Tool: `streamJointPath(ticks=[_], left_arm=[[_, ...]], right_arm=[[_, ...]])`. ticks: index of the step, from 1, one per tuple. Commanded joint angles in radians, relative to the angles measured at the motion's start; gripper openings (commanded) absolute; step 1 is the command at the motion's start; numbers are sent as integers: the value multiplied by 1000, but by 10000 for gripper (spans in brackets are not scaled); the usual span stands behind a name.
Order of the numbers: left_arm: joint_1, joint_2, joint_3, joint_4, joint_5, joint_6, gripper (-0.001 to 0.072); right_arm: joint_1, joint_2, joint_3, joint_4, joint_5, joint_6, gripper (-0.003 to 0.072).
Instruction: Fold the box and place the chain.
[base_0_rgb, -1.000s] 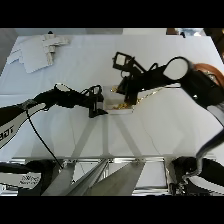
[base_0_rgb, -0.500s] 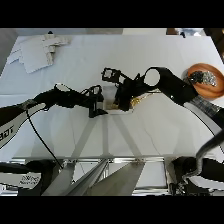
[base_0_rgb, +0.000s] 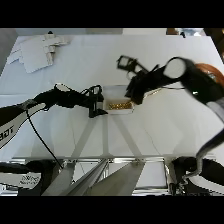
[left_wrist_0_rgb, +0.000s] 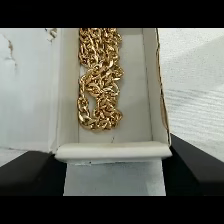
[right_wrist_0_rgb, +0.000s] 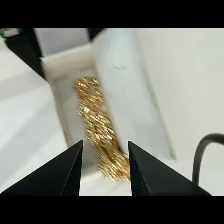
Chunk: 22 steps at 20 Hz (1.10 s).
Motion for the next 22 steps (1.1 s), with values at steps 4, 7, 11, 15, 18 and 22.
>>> streamJointPath(ticks=[4,7,11,15,18,22], left_arm=[[0,0,0,0,0,0,91],[0,0,0,0,0,0,91],[0,0,0,0,0,0,91],[0,0,0,0,0,0,91],[0,0,0,0,0,0,91],[0,0,0,0,0,0,91]], right_arm=[[-236,23,-50,14,39,-339,402],[-251,-49,-125,47,25,-536,415],[-250,-166,-169,140,-27,-744,414],[-244,-242,-169,252,-46,-864,410],[-209,-285,-169,252,-51,-892,409],[-171,-339,-169,251,-89,-891,409]])
